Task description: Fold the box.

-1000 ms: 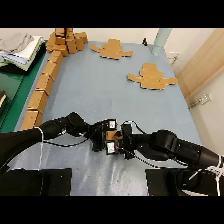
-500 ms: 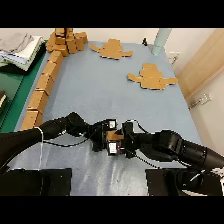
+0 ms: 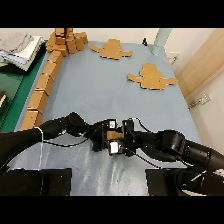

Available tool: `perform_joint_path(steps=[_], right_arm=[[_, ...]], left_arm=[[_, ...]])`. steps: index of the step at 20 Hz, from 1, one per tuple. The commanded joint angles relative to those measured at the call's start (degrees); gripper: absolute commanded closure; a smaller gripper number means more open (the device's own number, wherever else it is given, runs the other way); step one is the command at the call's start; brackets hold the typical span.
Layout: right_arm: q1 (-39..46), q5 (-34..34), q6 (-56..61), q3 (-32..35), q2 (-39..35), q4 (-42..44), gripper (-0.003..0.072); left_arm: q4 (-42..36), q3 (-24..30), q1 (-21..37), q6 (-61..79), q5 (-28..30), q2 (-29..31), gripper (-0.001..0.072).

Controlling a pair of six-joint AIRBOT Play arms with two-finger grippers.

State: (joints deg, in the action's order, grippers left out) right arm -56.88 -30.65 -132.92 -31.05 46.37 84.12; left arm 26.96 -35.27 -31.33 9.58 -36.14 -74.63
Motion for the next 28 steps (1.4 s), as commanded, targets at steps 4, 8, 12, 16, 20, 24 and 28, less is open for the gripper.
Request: perform_joint_path(steps=[4, 8, 12, 16, 20, 24, 28], right_arm=[[0.2, 1.6, 0.2, -0.5, -0.2, -3.9, 0.0306], [0.2, 0.2, 2.6, -0.5, 0.1, -2.6, 0.0352], [0.2, -2.4, 2.6, -0.5, 1.1, 0.2, 0.0352], [0.1, -2.6, 2.6, -0.5, 2.6, 1.1, 0.0353], [0.1, -3.8, 2.4, -0.5, 2.6, 3.9, 0.0485], [0.1, -5.6, 2.4, -0.5, 2.5, 6.6, 0.0497], [0.1, -5.9, 2.4, -0.5, 2.5, 7.8, 0.0497]], left_arm=[[0.0, 0.0, 0.0, 0.0, 0.0, 0.0, 0.0114], [0.0, 0.0, 0.0, 0.0, 0.0, 0.0, 0.0114], [0.0, 0.0, 0.0, 0.0, 0.0, 0.0, 0.0114], [0.0, 0.0, 0.0, 0.0, 0.0, 0.0, 0.0114], [0.0, 0.0, 0.0, 0.0, 0.0, 0.0, 0.0114], [0.0, 0.0, 0.0, 0.0, 0.0, 0.0, 0.0114], [0.0, 0.0, 0.0, 0.0, 0.0, 0.0, 0.0114]])
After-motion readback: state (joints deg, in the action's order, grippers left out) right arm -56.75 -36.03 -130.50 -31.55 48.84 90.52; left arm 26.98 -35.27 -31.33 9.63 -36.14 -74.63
